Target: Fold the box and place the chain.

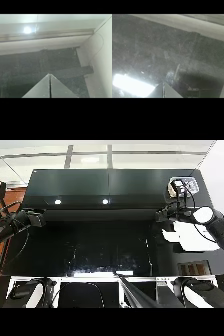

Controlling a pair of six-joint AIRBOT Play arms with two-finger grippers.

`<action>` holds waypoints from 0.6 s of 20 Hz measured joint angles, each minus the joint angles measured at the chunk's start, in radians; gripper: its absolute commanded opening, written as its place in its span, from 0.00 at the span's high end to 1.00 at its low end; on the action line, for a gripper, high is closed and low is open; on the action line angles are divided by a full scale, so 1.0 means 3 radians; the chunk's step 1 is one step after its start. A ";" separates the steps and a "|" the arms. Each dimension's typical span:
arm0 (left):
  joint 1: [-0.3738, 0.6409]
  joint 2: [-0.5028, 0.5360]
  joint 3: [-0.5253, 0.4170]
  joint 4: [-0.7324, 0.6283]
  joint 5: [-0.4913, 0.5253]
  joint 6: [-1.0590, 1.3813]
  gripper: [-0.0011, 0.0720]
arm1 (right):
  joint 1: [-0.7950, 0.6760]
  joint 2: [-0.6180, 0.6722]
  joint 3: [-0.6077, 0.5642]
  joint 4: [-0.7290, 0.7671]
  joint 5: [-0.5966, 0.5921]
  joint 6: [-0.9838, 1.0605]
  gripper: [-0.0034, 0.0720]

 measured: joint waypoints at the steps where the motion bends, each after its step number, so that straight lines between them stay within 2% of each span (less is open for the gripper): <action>1: 0.0000 0.0000 0.0000 0.0000 0.0000 0.0000 0.95 | 0.0000 0.0000 0.0000 0.0000 0.0000 0.0000 0.93; 12: 0.0000 -0.0009 0.0000 -0.0029 0.0031 -0.0004 0.95 | 0.0000 0.0000 0.0000 0.0001 0.0000 0.0000 0.93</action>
